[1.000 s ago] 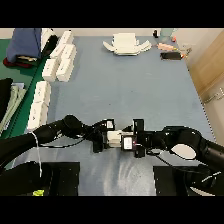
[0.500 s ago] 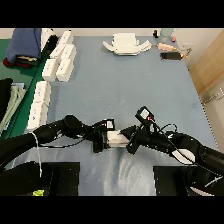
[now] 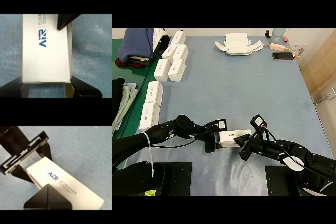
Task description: Fold the box.
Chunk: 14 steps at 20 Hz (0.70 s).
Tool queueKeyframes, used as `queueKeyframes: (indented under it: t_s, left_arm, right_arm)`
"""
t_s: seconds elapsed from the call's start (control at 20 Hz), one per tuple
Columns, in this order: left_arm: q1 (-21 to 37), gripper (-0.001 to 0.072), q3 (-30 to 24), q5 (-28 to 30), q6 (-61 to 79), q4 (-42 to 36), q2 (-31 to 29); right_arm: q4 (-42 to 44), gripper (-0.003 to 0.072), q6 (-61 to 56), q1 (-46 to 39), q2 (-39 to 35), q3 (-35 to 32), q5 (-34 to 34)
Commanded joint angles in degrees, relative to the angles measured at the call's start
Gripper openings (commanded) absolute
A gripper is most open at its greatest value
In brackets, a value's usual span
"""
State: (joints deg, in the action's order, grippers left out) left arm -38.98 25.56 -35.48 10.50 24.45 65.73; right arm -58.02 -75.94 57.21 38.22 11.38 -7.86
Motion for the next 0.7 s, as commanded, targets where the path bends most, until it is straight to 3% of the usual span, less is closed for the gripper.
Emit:
queueKeyframes:
  t_s: [0.0,0.3,0.65]
  left_arm:
    - [0.0,0.0468,0.0,-0.1,0.0,0.0,0.0]
    - [0.0,0.0468,0.0,0.0,0.0,0.0,0.0]
    - [0.0,0.0468,0.0,-0.1,0.0,0.0,0.0]
  right_arm:
    - [0.4,0.0002,-0.8,0.4,0.1,-1.8,0.0]
    - [0.4,0.0002,-2.3,0.4,3.3,-2.6,0.2]
    - [0.4,0.0002,-2.2,0.4,-0.1,-2.6,0.1]
